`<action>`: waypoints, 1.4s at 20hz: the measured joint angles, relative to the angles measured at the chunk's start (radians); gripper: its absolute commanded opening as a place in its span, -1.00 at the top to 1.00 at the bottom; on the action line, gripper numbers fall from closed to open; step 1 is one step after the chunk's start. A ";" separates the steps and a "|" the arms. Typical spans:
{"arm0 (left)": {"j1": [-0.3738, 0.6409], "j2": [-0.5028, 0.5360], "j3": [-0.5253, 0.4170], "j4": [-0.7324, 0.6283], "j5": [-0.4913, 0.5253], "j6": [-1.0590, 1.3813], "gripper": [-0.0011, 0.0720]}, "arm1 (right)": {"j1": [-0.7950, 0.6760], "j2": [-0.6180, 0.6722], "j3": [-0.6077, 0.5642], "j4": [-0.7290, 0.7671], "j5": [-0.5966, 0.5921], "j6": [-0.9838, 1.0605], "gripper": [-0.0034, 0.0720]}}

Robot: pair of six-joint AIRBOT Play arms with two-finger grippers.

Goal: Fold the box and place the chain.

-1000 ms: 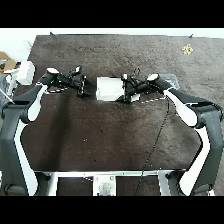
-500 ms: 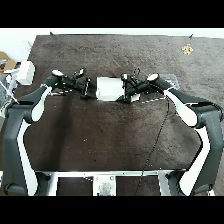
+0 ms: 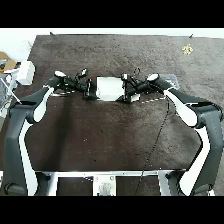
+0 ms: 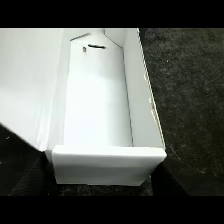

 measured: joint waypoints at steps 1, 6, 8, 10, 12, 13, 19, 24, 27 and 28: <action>-0.002 -0.003 -0.001 -0.002 0.006 0.010 -1.00 | 0.000 0.000 0.000 0.000 0.000 0.000 -0.14; -0.021 -0.020 -0.003 -0.014 0.025 0.059 -1.00 | 0.000 0.000 0.000 0.000 0.000 0.000 -0.14; -0.029 -0.024 -0.003 -0.019 0.036 0.068 -1.00 | 0.000 0.000 0.000 0.000 0.000 -0.001 -0.14; -0.032 -0.026 -0.003 -0.029 0.036 0.074 -1.00 | 0.000 0.000 0.000 0.000 0.000 -0.002 -0.14; -0.035 -0.027 -0.003 -0.038 0.036 0.075 -1.00 | 0.000 0.000 0.000 0.000 0.000 -0.002 -0.14; -0.038 -0.029 -0.003 -0.047 0.037 0.075 -1.00 | 0.000 0.000 0.000 0.000 0.000 -0.002 -0.14; -0.040 -0.032 -0.003 -0.053 0.034 0.075 -1.00 | 0.000 0.000 0.000 0.000 0.000 -0.002 -0.14; -0.040 -0.032 -0.003 -0.040 0.035 0.058 -1.00 | 0.000 0.000 0.000 0.000 0.000 -0.002 -0.14; -0.041 -0.032 -0.003 -0.032 0.040 0.051 -0.90 | 0.000 0.000 0.000 0.000 0.000 -0.002 -0.14; -0.041 -0.032 -0.003 -0.031 0.041 0.050 -0.59 | 0.000 0.000 0.000 0.000 0.000 -0.002 -0.14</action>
